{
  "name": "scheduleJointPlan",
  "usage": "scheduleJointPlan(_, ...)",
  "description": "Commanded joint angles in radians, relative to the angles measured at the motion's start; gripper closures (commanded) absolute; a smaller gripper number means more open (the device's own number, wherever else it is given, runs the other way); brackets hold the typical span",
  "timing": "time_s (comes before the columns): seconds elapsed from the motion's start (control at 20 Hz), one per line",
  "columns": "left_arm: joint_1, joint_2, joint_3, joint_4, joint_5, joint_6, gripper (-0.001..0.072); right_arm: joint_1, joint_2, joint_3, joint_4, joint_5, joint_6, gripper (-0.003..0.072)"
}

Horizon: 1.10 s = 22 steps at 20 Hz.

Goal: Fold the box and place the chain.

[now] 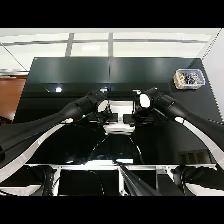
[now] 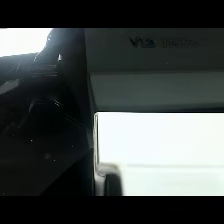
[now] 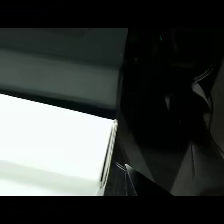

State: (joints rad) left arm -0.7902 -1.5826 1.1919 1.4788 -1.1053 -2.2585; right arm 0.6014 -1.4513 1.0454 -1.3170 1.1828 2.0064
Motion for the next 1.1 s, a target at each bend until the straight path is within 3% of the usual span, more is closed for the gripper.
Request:
scheduleJointPlan(0.0, 0.001, 0.000, 0.000, -0.003, 0.000, 0.000, 0.0679, 0.006, -0.011, 0.007, -0.004, 0.025, 0.026, 0.0388)
scheduleJointPlan(0.15, 0.001, 0.000, 0.000, -0.003, -0.004, 0.000, 0.0679, 0.003, -0.011, 0.008, -0.003, 0.026, 0.026, 0.0389)
scheduleJointPlan(0.3, 0.001, 0.000, 0.000, -0.003, -0.003, 0.000, 0.0679, 0.005, -0.011, 0.008, 0.006, 0.025, 0.024, 0.0664)
scheduleJointPlan(0.5, 0.001, 0.000, 0.000, -0.003, -0.003, 0.000, 0.0679, 0.004, -0.011, 0.008, 0.012, 0.018, 0.024, 0.0663)
scheduleJointPlan(0.55, 0.001, 0.000, 0.000, -0.004, -0.004, 0.000, 0.0678, 0.004, -0.011, 0.011, 0.013, 0.018, 0.024, 0.0632)
scheduleJointPlan(0.6, 0.001, 0.000, 0.000, -0.004, -0.004, 0.000, 0.0678, 0.004, -0.011, 0.016, 0.014, 0.017, 0.024, 0.0451)
scheduleJointPlan(0.65, 0.001, 0.000, 0.000, -0.003, -0.004, 0.000, 0.0679, 0.003, -0.011, 0.019, 0.015, 0.018, 0.025, 0.0429)
scheduleJointPlan(0.75, 0.001, 0.000, 0.000, -0.004, -0.003, 0.000, 0.0679, 0.003, -0.011, 0.021, 0.015, 0.016, 0.024, 0.0663)
scheduleJointPlan(0.9, 0.001, 0.000, 0.000, -0.004, -0.005, 0.000, 0.0679, 0.003, -0.011, 0.021, 0.034, -0.006, 0.014, 0.0662)
scheduleJointPlan(0.95, 0.001, 0.000, 0.000, -0.003, -0.005, 0.000, 0.0679, 0.003, -0.011, 0.021, 0.034, -0.005, 0.013, 0.0641)
scheduleJointPlan(1.05, 0.001, 0.000, 0.000, -0.003, -0.004, 0.000, 0.0679, -0.001, -0.008, 0.022, 0.034, 0.003, 0.007, 0.0277)
